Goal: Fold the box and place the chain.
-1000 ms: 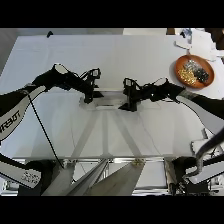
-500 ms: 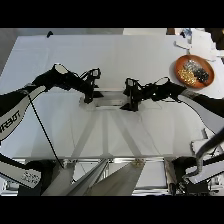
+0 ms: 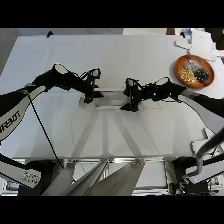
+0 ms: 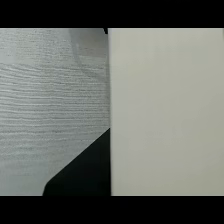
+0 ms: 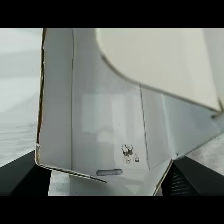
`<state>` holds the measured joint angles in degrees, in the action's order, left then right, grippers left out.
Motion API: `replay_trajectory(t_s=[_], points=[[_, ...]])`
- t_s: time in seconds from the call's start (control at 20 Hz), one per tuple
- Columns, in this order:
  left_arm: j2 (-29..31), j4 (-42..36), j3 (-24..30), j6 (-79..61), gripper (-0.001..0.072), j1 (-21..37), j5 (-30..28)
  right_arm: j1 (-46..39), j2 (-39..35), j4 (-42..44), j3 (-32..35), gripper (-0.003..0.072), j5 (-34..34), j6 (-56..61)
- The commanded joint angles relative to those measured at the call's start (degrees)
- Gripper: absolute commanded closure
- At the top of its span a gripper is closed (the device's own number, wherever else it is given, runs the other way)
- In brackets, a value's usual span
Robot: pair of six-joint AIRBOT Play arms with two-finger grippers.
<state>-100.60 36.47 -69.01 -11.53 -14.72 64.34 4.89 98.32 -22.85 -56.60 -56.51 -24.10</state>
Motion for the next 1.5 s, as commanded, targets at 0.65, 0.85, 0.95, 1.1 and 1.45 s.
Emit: replay_trajectory(t_s=[0.65,0.85,0.95,1.1,1.45], points=[[0.0,0.0,0.0,0.0,0.0698,0.0,0.0,0.0,0.0,0.2,0.0,-0.0007,-0.3,0.0],[0.0,0.0,0.0,0.0,0.0698,0.0,0.0,0.0,0.0,0.2,0.0,-0.0007,-0.3,0.1],[0.0,0.0,0.0,0.0,0.0698,0.0,0.0,0.5,0.0,0.1,0.0,-0.0007,-0.3,0.3],[0.0,0.0,0.0,0.0,0.0698,0.0,0.0,2.4,0.0,-3.1,0.0,-0.0008,0.6,0.4],[0.0,0.0,0.0,0.0,0.0698,0.0,0.0,3.7,-0.1,-5.0,0.0,0.016,3.7,2.8]])
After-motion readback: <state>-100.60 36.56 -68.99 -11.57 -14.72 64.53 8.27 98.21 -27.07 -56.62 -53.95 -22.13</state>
